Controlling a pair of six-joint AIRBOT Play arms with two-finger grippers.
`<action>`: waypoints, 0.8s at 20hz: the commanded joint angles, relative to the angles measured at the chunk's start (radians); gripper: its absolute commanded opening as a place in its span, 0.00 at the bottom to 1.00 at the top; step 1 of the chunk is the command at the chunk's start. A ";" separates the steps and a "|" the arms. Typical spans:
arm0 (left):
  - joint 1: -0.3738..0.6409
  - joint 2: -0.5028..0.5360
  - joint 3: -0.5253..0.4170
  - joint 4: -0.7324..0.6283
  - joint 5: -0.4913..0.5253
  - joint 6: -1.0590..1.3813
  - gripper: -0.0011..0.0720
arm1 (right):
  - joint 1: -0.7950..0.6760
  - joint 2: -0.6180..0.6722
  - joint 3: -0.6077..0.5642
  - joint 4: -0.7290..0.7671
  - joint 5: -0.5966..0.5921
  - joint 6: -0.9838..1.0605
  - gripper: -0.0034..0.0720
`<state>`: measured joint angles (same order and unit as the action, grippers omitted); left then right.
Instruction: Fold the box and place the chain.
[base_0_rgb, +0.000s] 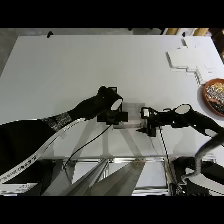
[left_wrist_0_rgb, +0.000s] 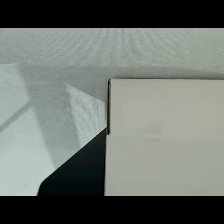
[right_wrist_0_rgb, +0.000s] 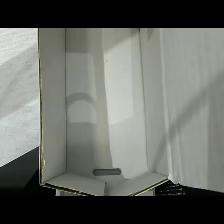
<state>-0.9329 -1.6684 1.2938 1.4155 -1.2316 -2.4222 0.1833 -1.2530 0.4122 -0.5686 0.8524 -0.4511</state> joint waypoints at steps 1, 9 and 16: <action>-0.008 -0.001 0.001 0.018 0.000 -0.002 0.02 | 0.000 0.000 0.000 0.000 0.000 0.000 0.57; 0.002 -0.001 0.020 0.022 -0.050 0.080 0.31 | 0.000 0.000 0.000 0.000 0.000 0.000 0.57; 0.000 -0.072 0.095 0.032 -0.117 0.096 0.30 | 0.000 0.000 0.000 0.000 0.000 0.000 0.57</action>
<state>-0.9279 -1.7130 1.3743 1.4425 -1.3121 -2.3333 0.1833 -1.2530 0.4122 -0.5686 0.8524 -0.4507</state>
